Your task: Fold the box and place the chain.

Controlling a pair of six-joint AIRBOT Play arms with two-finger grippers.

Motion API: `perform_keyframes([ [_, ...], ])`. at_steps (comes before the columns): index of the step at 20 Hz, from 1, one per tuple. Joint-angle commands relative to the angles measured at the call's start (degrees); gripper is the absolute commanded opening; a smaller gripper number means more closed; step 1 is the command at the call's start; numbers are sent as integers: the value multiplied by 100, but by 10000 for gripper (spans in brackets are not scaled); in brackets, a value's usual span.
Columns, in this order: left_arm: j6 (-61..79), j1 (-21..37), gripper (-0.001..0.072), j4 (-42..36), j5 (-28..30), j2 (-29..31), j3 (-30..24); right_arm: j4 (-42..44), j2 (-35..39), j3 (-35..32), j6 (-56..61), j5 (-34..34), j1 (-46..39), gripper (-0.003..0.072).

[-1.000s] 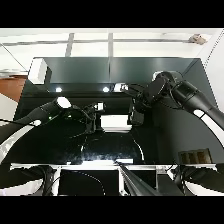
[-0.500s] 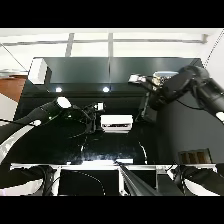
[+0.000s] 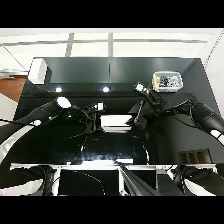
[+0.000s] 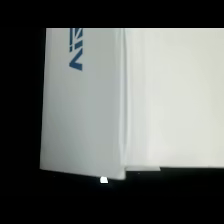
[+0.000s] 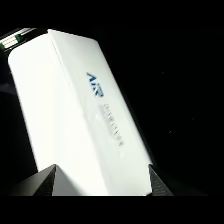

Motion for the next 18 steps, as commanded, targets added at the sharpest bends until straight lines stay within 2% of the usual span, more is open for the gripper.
perform_keyframes([
  [1,0,2,441,0,2,-2,-2,26,11,-107,-431,476,212,701],
  [8,0,4,441,0,2,-2,-2,-243,24,-105,-1104,229,212,701],
  [13,0,4,441,0,2,-2,-2,-404,210,-24,-1121,-120,212,701],
  [18,0,4,441,0,2,-2,-2,-684,216,-28,-1038,-98,245,701],
])
